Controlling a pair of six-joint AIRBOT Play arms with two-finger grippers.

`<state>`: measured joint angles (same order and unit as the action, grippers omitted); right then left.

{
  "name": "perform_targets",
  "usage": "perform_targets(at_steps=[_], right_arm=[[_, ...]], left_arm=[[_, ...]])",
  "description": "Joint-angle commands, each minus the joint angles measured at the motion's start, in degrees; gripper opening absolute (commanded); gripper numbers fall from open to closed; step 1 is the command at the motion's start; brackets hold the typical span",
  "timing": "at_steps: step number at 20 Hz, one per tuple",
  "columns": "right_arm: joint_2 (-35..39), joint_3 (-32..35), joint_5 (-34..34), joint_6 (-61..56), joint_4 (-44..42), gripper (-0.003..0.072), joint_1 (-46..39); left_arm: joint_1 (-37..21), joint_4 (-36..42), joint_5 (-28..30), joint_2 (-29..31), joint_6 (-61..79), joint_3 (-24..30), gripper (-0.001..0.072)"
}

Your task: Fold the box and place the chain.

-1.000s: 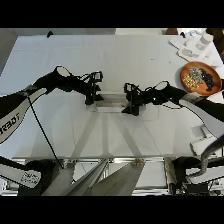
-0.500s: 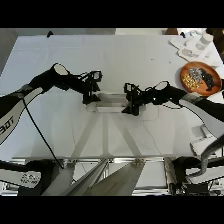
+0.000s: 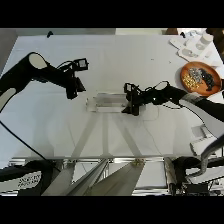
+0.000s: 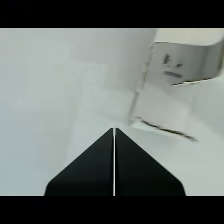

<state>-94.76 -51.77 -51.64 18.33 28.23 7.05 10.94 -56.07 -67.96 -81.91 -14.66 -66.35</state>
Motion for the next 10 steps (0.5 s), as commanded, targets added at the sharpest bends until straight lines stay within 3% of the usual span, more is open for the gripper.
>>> perform_targets(at_steps=[1, 3, 6, 10], right_arm=[[-0.02, 0.02, 0.00, -0.02, 0.02, 0.0438, 0.02], [-0.02, 0.02, 0.02, -0.02, 0.00, 0.0438, 0.02], [0.00, 0.02, 0.00, -0.02, 0.00, 0.0438, 0.02], [0.00, 0.02, 0.00, -0.02, 0.00, 0.0438, 0.02]], left_arm=[[-0.52, 11.15, -11.58, 2.01, -7.58, 1.88, 0.0011], [0.92, 18.14, -12.26, 1.01, -6.12, 4.87, 0.0010], [4.52, 21.59, -8.98, -1.62, -1.33, 7.21, 0.0010], [7.02, 25.59, 4.37, -4.98, -0.55, 7.21, 0.0010]])
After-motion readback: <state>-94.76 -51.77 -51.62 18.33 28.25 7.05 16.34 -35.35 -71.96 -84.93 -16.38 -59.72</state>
